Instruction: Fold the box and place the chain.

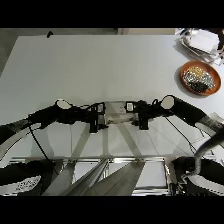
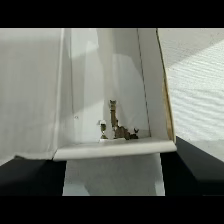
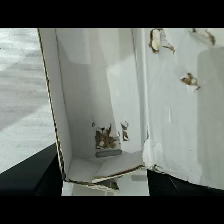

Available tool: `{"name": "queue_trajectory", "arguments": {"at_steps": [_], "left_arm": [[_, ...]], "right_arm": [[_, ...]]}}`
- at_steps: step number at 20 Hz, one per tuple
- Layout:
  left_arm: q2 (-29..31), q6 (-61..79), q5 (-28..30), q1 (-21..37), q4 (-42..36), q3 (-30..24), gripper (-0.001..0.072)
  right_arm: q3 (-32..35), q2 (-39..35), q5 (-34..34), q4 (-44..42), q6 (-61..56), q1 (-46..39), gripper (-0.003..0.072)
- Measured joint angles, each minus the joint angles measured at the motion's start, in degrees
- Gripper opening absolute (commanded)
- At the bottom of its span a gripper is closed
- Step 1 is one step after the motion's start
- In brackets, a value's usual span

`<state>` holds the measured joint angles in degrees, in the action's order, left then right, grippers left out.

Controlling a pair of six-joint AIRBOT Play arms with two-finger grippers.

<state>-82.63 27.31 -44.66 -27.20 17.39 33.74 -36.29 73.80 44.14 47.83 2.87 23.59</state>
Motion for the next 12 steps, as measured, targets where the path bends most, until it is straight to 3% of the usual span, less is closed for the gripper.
{"name": "queue_trajectory", "arguments": {"at_steps": [8,9,10,11,12], "left_arm": [[0.0,0.1,0.2,0.0,0.2,0.0,0.0209],[0.0,0.1,0.2,0.0,0.2,0.0,0.0209],[0.0,0.1,0.2,0.0,0.2,0.0,0.0209],[0.0,0.2,0.3,0.0,0.2,0.0,0.0209],[0.0,0.2,0.3,0.0,0.2,0.0,0.0209]], "right_arm": [[0.0,0.0,-0.4,-0.2,0.0,0.0,0.0281],[0.0,0.0,-0.3,-0.2,0.0,0.0,0.0342],[0.0,0.0,-0.1,-0.2,0.0,0.0,0.0569],[0.0,-0.1,0.1,-0.4,0.0,0.0,0.0708],[0.0,-0.3,0.2,-0.5,0.0,0.0,0.0706]]}}
